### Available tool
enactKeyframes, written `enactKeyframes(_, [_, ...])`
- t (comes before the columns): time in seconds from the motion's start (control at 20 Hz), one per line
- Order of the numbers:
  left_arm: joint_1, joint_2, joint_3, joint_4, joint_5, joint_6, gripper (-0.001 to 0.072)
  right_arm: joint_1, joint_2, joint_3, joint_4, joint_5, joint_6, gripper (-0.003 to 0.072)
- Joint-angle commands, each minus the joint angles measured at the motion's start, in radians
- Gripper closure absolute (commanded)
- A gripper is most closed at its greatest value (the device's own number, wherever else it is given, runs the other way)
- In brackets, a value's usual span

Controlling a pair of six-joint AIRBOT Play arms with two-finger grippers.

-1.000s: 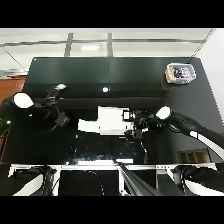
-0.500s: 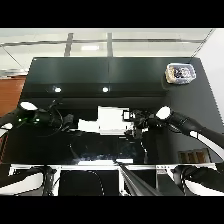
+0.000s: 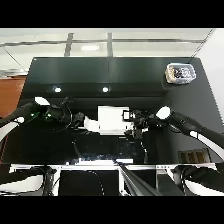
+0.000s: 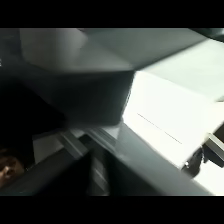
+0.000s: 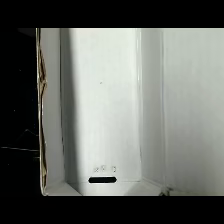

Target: Fold the box and place the chain.

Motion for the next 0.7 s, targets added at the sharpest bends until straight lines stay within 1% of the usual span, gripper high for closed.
enactKeyframes(0.0, [-0.008,-0.004,0.063,-0.005,-0.075,0.001,-0.0001,0.001,0.0,0.0,0.0,0.0,0.0,0.0446])
enactKeyframes(0.15, [-0.026,-0.004,0.105,-0.005,-0.092,-0.004,0.0002,0.001,0.0,0.0,0.0,0.0,0.0,0.0446])
enactKeyframes(0.3, [-0.078,-0.004,0.132,0.0,-0.092,-0.023,0.0026,0.001,0.0,0.0,0.0,0.0,0.0,0.0446])
enactKeyframes(0.35, [-0.098,-0.004,0.138,0.002,-0.092,-0.034,0.0042,0.001,0.0,0.0,0.0,0.0,0.0,0.0446])
enactKeyframes(0.4, [-0.12,-0.004,0.145,0.009,-0.09,-0.048,0.0097,0.001,0.0,0.0,0.0,0.0,0.0,0.0446])
enactKeyframes(0.45, [-0.138,-0.004,0.151,0.016,-0.087,-0.072,0.0117,0.001,0.0,0.0,0.0,0.0,0.0,0.0446])
enactKeyframes(0.5, [-0.156,-0.004,0.159,0.029,-0.084,-0.092,0.018,0.001,0.0,0.0,0.0,0.0,0.0,0.0446])
enactKeyframes(0.55, [-0.175,-0.004,0.171,0.055,-0.078,-0.124,0.0207,0.001,0.0,0.0,0.0,0.0,0.0,0.0446])
enactKeyframes(0.65, [-0.208,-0.004,0.199,0.131,-0.067,-0.207,0.0208,0.001,0.0,0.0,0.0,0.0,0.0,0.0446])
